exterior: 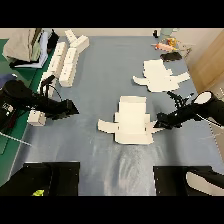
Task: Fold the box.
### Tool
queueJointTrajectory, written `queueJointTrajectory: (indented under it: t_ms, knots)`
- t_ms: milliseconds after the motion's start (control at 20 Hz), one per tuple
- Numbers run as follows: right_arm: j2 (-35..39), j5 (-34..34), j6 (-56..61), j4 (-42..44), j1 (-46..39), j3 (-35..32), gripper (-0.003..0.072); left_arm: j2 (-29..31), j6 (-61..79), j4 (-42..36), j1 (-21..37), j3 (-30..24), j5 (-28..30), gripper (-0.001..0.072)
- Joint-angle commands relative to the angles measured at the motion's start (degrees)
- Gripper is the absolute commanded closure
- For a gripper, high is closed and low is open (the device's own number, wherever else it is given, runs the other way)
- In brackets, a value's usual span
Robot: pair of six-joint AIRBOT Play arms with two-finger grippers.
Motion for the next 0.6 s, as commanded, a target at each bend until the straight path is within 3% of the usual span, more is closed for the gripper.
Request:
queueJointTrajectory:
  t_ms: [0,150,300,550]
  knots:
    - [0.85,1.29,-8.44,7.08,1.86,-1.53,0.0685,-0.17,0.24,-0.24,0.13,0.07,-0.59,0.0139]
    - [7.37,-7.56,-9.73,8.26,6.99,-9.16,0.0686,-1.97,3.56,-1.73,0.72,0.04,-3.96,0.0139]
    - [13.31,-15.67,-9.70,9.38,10.45,-13.94,0.0686,-6.10,12.00,-10.16,0.72,-0.02,-4.55,0.0138]
    - [14.47,-16.22,-9.62,11.37,13.00,-14.25,0.0686,-16.85,28.22,-22.64,0.70,0.04,-2.38,0.0137]
